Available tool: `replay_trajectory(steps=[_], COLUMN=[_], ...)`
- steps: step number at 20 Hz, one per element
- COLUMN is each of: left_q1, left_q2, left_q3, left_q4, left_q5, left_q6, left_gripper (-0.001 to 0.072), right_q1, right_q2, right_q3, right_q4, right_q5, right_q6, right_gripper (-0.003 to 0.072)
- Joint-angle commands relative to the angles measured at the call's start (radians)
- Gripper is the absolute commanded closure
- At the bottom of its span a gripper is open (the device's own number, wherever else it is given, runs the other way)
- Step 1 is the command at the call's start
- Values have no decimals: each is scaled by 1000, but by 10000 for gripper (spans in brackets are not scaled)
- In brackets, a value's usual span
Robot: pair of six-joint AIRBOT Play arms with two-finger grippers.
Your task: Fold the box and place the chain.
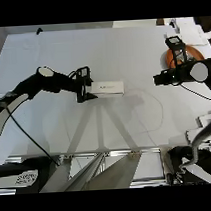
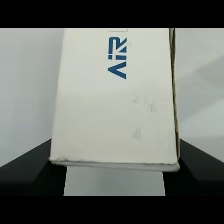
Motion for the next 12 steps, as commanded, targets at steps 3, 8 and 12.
replay_trajectory(steps=[3,8,12], left_q1=[5,60,198], left_q2=[285,431,411], left_q3=[1,1,-1], left_q4=[6,218,385], left_q5=[172,475,517], left_q6=[-268,-575,-891], left_gripper=[700,700,700], right_q1=[0,0,0], right_q2=[1,1,1], right_q3=[1,1,1], right_q4=[0,0,0], right_q5=[0,0,0], right_q6=[0,0,0], right_gripper=[672,672,672])
